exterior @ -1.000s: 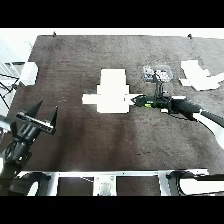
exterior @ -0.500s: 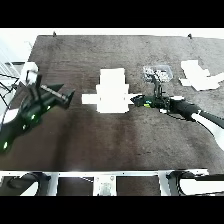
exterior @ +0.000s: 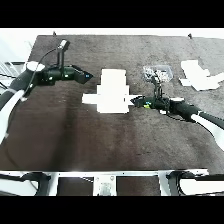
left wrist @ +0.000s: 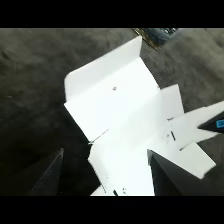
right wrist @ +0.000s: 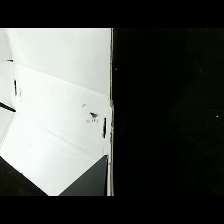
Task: Fold the box and place the chain.
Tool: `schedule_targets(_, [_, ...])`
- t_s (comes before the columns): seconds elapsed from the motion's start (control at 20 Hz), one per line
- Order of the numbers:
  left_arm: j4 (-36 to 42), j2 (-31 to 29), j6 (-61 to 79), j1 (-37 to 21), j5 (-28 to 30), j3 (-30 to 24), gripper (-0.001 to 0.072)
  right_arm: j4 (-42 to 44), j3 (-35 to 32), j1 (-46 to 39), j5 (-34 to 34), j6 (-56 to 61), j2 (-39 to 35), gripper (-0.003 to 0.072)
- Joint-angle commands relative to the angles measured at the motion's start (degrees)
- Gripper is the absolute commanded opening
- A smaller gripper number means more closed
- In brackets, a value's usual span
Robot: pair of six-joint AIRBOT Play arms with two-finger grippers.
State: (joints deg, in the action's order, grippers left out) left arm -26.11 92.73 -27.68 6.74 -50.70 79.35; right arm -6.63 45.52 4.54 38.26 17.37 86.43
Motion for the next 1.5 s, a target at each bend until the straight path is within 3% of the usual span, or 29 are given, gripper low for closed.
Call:
schedule_targets(0.0, [-9.7, 11.7, -14.6, 0.0, -13.4, 16.2, 0.0593, 0.3, -0.2, 0.0, 0.0, -0.2, 0.0, 0.0012])
schedule_targets(0.25, [-9.9, 19.9, -16.5, 0.0, -15.1, 25.7, 0.0592, 1.3, -0.2, 0.0, 0.0, -1.7, 0.0, 0.0013])
schedule_targets(0.5, [-9.9, 25.7, -17.5, 0.0, -17.2, 31.1, 0.0584, 1.3, -0.2, 0.0, 0.0, -2.5, 0.0, 0.0013])
schedule_targets(0.75, [-6.4, 29.3, -16.3, 0.3, -19.4, 32.3, 0.0584, 1.3, -0.2, 0.7, 0.0, -3.1, 0.0, 0.0013])
schedule_targets(1.25, [-8.0, 31.8, -12.8, 2.4, -21.4, 32.3, 0.0582, 1.3, -0.2, 1.1, 0.0, -3.1, 0.0, 0.0013])
schedule_targets(1.3, [-8.0, 31.8, -11.9, 2.4, -22.1, 32.3, 0.0512, 1.3, -0.2, 1.1, 0.0, -3.1, 0.0, 0.0013])
schedule_targets(1.45, [-7.6, 31.8, -10.6, 2.4, -22.9, 32.3, 0.0512, 1.3, -0.2, 1.1, 0.0, -3.1, 0.0, 0.0014])
